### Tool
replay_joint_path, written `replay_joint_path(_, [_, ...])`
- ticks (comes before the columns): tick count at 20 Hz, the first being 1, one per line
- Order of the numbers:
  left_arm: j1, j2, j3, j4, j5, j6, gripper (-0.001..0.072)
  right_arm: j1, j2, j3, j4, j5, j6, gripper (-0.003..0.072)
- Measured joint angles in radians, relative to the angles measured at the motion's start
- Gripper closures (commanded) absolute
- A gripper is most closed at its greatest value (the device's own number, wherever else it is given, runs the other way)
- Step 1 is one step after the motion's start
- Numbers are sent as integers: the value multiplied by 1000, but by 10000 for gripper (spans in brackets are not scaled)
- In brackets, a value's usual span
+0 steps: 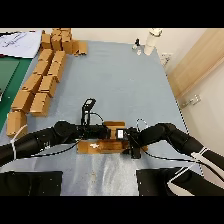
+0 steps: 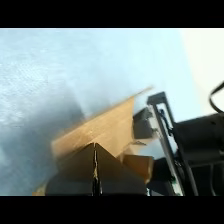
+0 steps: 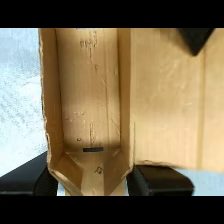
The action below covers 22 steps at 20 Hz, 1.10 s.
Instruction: Fold the box.
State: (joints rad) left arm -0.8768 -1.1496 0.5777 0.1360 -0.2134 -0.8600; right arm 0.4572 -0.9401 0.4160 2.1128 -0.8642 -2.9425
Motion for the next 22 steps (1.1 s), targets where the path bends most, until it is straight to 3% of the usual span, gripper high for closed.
replay_joint_path(6, [0,-64,0,3,40,3,698,0,0,0,0,0,0,171])
replay_joint_path(15, [48,-105,8,18,-52,3,698,0,0,0,-3,-1,-2,171])
replay_joint_path(18, [103,-84,23,50,-119,15,698,0,0,0,-7,-1,-2,171])
replay_joint_path(22, [209,21,32,134,-174,26,698,0,0,0,-10,0,-2,171])
